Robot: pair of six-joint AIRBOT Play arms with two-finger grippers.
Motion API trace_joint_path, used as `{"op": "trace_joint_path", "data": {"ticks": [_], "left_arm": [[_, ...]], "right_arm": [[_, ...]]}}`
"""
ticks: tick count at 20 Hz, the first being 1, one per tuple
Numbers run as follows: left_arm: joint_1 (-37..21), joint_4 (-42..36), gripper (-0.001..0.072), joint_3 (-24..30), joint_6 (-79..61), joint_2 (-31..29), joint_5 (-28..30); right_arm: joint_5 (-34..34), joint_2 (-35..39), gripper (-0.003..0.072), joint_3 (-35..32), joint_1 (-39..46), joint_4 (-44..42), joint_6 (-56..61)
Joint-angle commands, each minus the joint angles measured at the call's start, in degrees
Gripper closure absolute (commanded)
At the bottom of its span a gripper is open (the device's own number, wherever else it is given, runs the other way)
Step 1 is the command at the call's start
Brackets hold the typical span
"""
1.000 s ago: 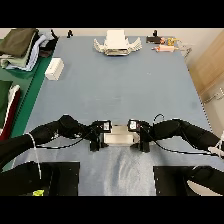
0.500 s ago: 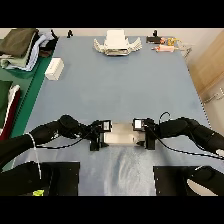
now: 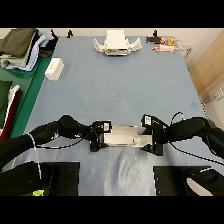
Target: Fold the box.
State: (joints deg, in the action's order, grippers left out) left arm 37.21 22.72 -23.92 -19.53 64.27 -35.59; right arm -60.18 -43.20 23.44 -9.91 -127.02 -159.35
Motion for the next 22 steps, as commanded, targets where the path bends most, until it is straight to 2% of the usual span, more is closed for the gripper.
{"op": "trace_joint_path", "data": {"ticks": [1, 2, 4, 9, 10, 11, 12, 16, 20, 21, 22], "left_arm": [[-0.04, -0.02, 0.0238, -0.04, 0.02, 0.02, 0.07], [-0.04, 0.00, 0.0238, -0.07, 0.02, 0.02, 0.07], [-0.04, 0.00, 0.0238, -0.04, 0.02, 0.02, 0.07], [-0.04, 0.00, 0.0238, -0.04, 0.02, 0.02, 0.07], [-0.04, -0.02, 0.0238, -0.07, 0.02, 0.02, 0.07], [-0.04, 0.00, 0.0238, -0.07, 0.02, 0.02, 0.07], [-0.04, 0.00, 0.0238, -0.07, 0.02, 0.02, 0.07], [-0.04, 0.00, 0.0238, -0.07, 0.02, 0.02, 0.07], [-0.04, 0.00, 0.0238, -0.07, 0.02, 0.02, 0.07], [-0.04, 0.00, 0.0238, -0.04, 0.02, 0.02, 0.07], [-0.04, 0.00, 0.0238, -0.07, 0.02, 0.02, 0.07]], "right_arm": [[-5.95, 1.57, -0.0034, 0.70, 0.26, -9.38, 23.74], [-6.95, 1.77, -0.0034, 1.25, 0.20, -9.33, 34.86], [-6.64, 2.01, -0.0034, 1.29, 0.15, -9.33, 48.24], [-5.07, 1.57, 0.0000, 1.29, 0.13, -11.34, 52.09], [-5.44, 1.49, 0.0186, 1.31, -0.20, -12.85, 52.11], [-5.14, 1.49, 0.0465, 1.31, -1.27, -14.58, 50.93], [-3.80, 1.49, 0.0546, 1.31, -2.69, -15.82, 49.75], [9.18, 0.22, 0.0543, 1.84, -8.76, -19.41, 50.16], [20.98, -6.29, 0.0546, 7.58, -11.98, -18.75, 47.65], [22.84, -8.24, 0.0565, 8.61, -11.98, -18.71, 47.67], [24.22, -10.16, 0.0647, 9.16, -12.00, -18.64, 47.65]]}}
